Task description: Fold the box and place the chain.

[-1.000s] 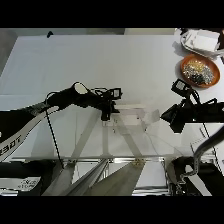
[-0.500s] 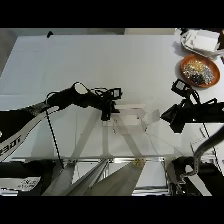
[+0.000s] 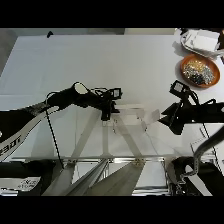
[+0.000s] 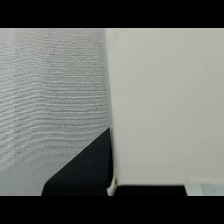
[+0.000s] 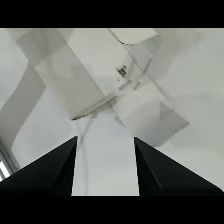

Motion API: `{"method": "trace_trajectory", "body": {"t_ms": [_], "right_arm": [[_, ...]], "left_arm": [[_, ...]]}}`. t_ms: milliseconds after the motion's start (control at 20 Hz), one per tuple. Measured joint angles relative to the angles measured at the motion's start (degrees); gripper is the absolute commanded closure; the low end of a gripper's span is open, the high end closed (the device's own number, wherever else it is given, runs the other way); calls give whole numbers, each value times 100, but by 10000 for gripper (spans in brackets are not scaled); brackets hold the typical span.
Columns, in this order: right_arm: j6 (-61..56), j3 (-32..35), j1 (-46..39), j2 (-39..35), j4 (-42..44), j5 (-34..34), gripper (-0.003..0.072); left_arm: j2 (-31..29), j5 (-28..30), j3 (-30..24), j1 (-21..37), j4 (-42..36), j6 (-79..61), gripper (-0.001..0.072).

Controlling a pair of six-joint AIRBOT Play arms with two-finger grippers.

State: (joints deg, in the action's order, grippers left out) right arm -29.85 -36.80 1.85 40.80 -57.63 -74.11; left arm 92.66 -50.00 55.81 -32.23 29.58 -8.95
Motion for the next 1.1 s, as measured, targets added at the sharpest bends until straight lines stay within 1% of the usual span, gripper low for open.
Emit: {"method": "trace_trajectory", "body": {"t_ms": [50, 100, 350, 450, 750, 800, 900, 1100], "right_arm": [[133, 0, 149, 28, -9, -15, 189], [247, 0, 313, 68, -61, -17, 127], [509, 2, 1231, 413, -684, 87, 126], [490, 50, 1399, 531, -896, 278, 128], [549, 431, 1563, 673, -1141, 848, 127], [592, 522, 1569, 684, -1156, 977, 124], [710, 782, 1611, 699, -1204, 1381, 62], [988, 1370, 2024, 710, -1235, 2273, 60]], "left_arm": [[0, 0, 0, 0, 0, 0, 699], [0, 0, 0, 0, 2, 2, 699], [0, 2, 0, 0, 2, 0, 699], [0, 0, 0, 0, 2, 0, 699], [0, 2, 0, 0, 0, 2, 699], [0, 2, 0, 0, 0, 0, 699], [0, 2, 0, 0, 0, 2, 699], [0, 2, 0, 0, 0, 0, 699]]}}
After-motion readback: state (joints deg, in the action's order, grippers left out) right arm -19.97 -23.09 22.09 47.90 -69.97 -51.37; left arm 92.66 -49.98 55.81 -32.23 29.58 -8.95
